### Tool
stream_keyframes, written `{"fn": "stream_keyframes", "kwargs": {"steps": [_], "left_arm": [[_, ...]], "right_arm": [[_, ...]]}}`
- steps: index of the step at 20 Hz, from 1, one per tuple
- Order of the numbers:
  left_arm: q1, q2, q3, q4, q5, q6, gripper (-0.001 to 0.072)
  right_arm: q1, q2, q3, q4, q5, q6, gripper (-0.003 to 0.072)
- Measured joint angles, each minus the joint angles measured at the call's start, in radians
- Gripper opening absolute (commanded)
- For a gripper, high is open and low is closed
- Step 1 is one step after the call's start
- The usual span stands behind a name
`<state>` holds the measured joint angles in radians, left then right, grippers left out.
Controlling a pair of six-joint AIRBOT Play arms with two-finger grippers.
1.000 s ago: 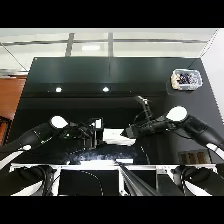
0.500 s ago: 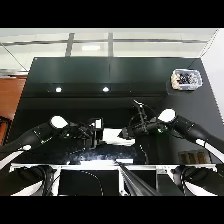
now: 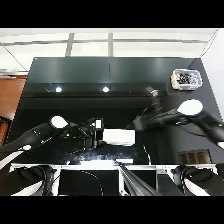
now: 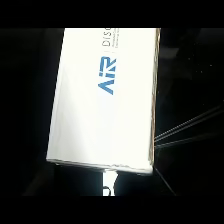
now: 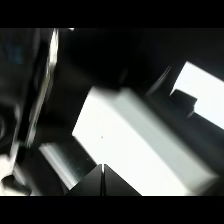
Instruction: Fold the box and place the chain.
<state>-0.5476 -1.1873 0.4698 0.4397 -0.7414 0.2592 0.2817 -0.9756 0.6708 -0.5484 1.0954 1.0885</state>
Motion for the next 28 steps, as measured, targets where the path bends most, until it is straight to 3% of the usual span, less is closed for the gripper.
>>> {"fn": "stream_keyframes", "kwargs": {"steps": [3,6,9,12,21,28], "left_arm": [[0.0,0.034,0.0,0.024,-0.001,-0.005,0.0714],[0.005,0.131,0.006,0.124,-0.011,-0.109,0.0714],[0.011,0.237,0.024,0.238,-0.085,-0.246,0.0713],[-0.018,0.264,0.051,0.261,-0.117,-0.332,0.0713],[-0.158,-0.004,0.249,0.233,-0.048,-0.408,0.0713],[-0.174,-0.064,0.294,0.234,-0.053,-0.449,0.0714]], "right_arm": [[-0.161,0.121,0.007,-0.078,0.072,0.027,0.0016],[-0.288,0.183,0.01,-0.116,0.135,0.039,0.0016],[-0.354,0.208,0.012,-0.136,0.158,0.045,0.0016],[-0.379,0.217,0.012,-0.142,0.156,0.046,0.0016],[-0.393,0.222,0.012,-0.149,0.144,0.047,0.0016],[-0.393,0.222,0.012,-0.16,0.143,0.047,0.0016]]}}
